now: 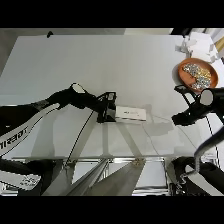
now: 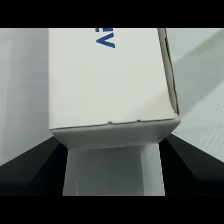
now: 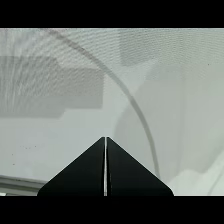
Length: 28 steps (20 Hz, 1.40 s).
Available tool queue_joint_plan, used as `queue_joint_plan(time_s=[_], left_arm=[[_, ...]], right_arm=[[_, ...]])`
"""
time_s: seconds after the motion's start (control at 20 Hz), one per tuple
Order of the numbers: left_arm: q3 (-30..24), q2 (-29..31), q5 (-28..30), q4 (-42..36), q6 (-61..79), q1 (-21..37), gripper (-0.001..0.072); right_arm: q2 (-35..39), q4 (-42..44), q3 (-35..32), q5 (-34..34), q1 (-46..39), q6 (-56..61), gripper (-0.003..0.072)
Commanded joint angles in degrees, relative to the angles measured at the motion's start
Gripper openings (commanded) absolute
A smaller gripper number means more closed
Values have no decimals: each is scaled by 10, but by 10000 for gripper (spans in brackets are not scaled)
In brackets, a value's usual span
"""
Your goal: Fold the box and place the chain.
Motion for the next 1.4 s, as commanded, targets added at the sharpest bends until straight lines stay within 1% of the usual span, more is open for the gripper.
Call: queue_joint_plan(time_s=[0.0,0.25,0.3,0.35,0.45,0.6,0.75,0.9,1.05,1.15,1.25,1.35], left_arm=[[0,0,-23,-5,-1,0,278],[0,7,-21,-5,4,1,267],[0,12,-9,-5,5,1,186],[0,20,-6,4,-3,2,12],[0,49,-1,34,-29,10,1],[0,120,29,114,-160,46,0],[0,205,24,164,-263,132,0],[0,267,23,222,-357,252,-1],[0,284,25,235,-413,376,-1],[-7,284,26,235,-423,443,-1],[-27,284,35,241,-423,488,-2],[-54,284,36,287,-437,510,-2]], right_arm=[[0,0,0,1,0,1,15],[0,0,0,1,0,1,15],[0,0,0,1,0,1,15],[0,0,0,1,0,1,15],[0,0,0,1,0,1,15],[0,0,0,1,0,1,15],[0,0,0,1,0,1,15],[0,0,0,1,0,1,15],[0,0,0,1,0,1,15],[0,0,0,1,0,1,15],[0,0,0,1,0,1,15],[0,0,0,1,0,1,15]])
